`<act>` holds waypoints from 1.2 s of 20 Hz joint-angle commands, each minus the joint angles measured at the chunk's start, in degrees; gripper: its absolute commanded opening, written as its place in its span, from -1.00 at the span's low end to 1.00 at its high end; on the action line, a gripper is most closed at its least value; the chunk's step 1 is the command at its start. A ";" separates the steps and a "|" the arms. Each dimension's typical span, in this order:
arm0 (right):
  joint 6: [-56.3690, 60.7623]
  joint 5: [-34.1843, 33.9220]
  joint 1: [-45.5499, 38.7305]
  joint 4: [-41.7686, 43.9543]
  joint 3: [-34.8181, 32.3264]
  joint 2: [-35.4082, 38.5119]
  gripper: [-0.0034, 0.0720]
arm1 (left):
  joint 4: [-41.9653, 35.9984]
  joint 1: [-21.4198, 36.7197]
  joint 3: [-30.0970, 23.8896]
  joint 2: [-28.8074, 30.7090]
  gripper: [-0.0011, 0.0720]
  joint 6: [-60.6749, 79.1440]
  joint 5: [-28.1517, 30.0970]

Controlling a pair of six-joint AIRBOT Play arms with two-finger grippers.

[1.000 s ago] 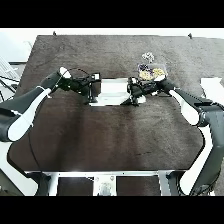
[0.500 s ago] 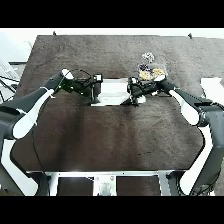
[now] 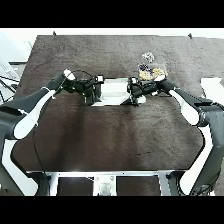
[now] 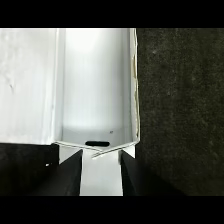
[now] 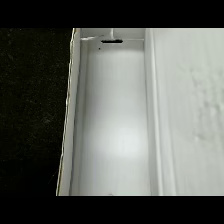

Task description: Fold the box and place the chain.

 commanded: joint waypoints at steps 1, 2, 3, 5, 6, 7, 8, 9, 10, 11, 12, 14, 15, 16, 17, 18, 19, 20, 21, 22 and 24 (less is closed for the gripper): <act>-0.04 0.02 0.00 0.02 -0.02 -0.02 0.41 | -1.73 -0.11 0.07 -0.04 -0.22 0.37 0.98; -0.04 0.02 0.00 0.02 -0.02 -0.02 0.41 | -2.89 -0.42 0.07 -0.04 -0.22 1.31 0.98; -0.04 0.02 0.00 0.02 -0.02 -0.02 0.41 | -3.74 -0.94 0.07 -0.04 -0.38 1.86 1.31; -0.04 0.02 0.00 0.02 -0.02 -0.02 0.41 | -4.07 -2.62 0.07 -0.11 -0.48 3.13 3.30; -0.04 0.02 0.00 0.02 -0.02 -0.02 0.41 | -4.17 -3.28 0.07 -0.11 -0.48 3.34 4.52; -0.04 0.02 0.02 0.02 -0.02 -0.02 0.41 | -4.72 -3.56 0.07 -0.11 -0.47 3.74 5.09; -0.04 0.02 0.00 0.02 -0.02 -0.02 0.41 | -5.35 -3.61 0.07 -0.11 -0.38 3.74 5.18; -0.04 0.02 0.00 0.02 -0.02 -0.02 0.41 | -5.73 -3.61 0.04 -0.11 -0.28 3.69 5.14; -0.04 0.02 0.00 0.02 -0.02 -0.02 0.41 | -5.53 -3.61 -0.07 -0.11 -0.27 3.69 5.16; -0.04 0.02 0.00 0.02 -0.02 -0.02 0.41 | -5.55 -3.58 -0.09 -0.33 0.00 3.43 5.11; -0.04 0.02 0.00 0.02 -0.02 -0.02 0.41 | -5.46 -3.58 -0.09 -0.63 0.30 2.40 5.16; -0.04 0.02 0.00 0.02 -0.02 -0.02 0.41 | -5.35 -3.61 -0.11 -1.36 0.66 1.31 5.22; -0.04 0.02 0.02 0.02 -0.02 -0.02 0.41 | -5.33 -3.61 -0.11 -1.60 0.84 0.98 5.40; -0.04 0.02 0.00 0.02 -0.02 -0.02 0.41 | -5.38 -3.58 -0.09 -1.60 0.86 0.81 5.62; -0.04 0.02 0.00 0.02 -0.02 -0.02 0.41 | -5.49 -3.58 -0.04 -1.60 0.86 0.90 5.62; -0.04 0.02 0.00 0.02 -0.02 -0.02 0.41 | -5.46 -3.61 -0.04 -1.60 0.86 0.87 5.60; -0.04 0.02 0.00 0.02 -0.02 -0.02 0.41 | -5.49 -3.58 -0.04 -1.60 0.86 0.87 5.38; -0.04 0.02 0.00 0.02 -0.02 -0.02 0.41 | -5.60 -3.61 -0.04 -1.60 0.86 0.90 5.16; -0.04 0.02 0.00 0.02 -0.02 -0.02 0.41 | -5.55 -3.58 -0.04 -1.60 0.85 0.90 4.81; -0.04 0.02 0.00 0.02 -0.02 -0.02 0.41 | -5.55 -3.61 -0.04 -1.60 0.85 0.92 4.35; -0.04 0.02 0.00 0.02 -0.02 -0.02 0.41 | -4.72 -3.58 -0.04 -1.51 0.81 1.03 3.45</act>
